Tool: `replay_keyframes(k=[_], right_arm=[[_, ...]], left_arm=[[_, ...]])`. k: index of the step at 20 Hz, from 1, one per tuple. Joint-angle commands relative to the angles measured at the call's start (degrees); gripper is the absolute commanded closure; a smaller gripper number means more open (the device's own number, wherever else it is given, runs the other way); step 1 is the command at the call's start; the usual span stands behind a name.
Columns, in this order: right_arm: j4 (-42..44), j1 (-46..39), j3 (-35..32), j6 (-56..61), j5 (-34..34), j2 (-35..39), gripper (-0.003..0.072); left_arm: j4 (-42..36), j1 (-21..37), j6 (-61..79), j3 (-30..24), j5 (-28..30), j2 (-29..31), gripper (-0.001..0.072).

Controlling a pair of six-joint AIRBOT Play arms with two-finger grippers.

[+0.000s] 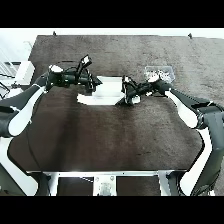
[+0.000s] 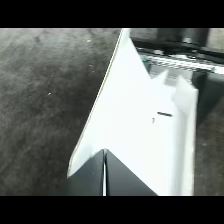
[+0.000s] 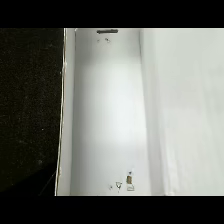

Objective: Fold the box and place the chain.

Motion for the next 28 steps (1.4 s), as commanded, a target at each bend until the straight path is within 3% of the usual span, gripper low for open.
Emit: replay_keyframes(k=[1, 13, 18, 21, 22, 23, 24, 28], right_arm=[[0.0, 0.0, 0.0, 0.0, 0.0, 0.0, 0.0211], [0.0, 0.0, 0.0, 0.0, 0.0, 0.0, 0.0211], [0.0, 0.0, 0.0, 0.0, 0.0, 0.0, 0.0211], [0.0, 0.0, 0.0, 0.0, 0.0, 0.0, 0.0211], [0.0, 0.0, 0.0, 0.0, 0.0, 0.0, 0.0212], [0.0, 0.0, 0.0, 0.0, 0.0, 0.0, 0.0212], [0.0, 0.0, 0.0, 0.0, 0.0, 0.0, 0.0211], [0.0, 0.0, 0.0, 0.0, 0.0, 0.0, 0.0212]], left_arm=[[1.1, 0.0, -1.7, 1.0, 1.5, -2.6, 0.0693], [1.7, 0.0, -2.1, 1.1, 2.0, -5.2, 0.0691], [3.7, 0.8, -1.7, 4.3, 1.4, -2.0, 0.0691], [9.5, 3.0, -2.3, 7.9, -6.3, 1.4, 0.069], [12.5, 3.9, -2.3, 8.6, -10.2, 2.3, 0.0635], [15.6, 4.6, -3.3, 9.0, -13.2, 2.9, 0.0324], [18.9, 5.0, -6.4, 9.0, -14.9, 3.1, 0.0168], [32.7, 3.3, -13.6, 7.8, -20.3, 2.5, 0.0167]])
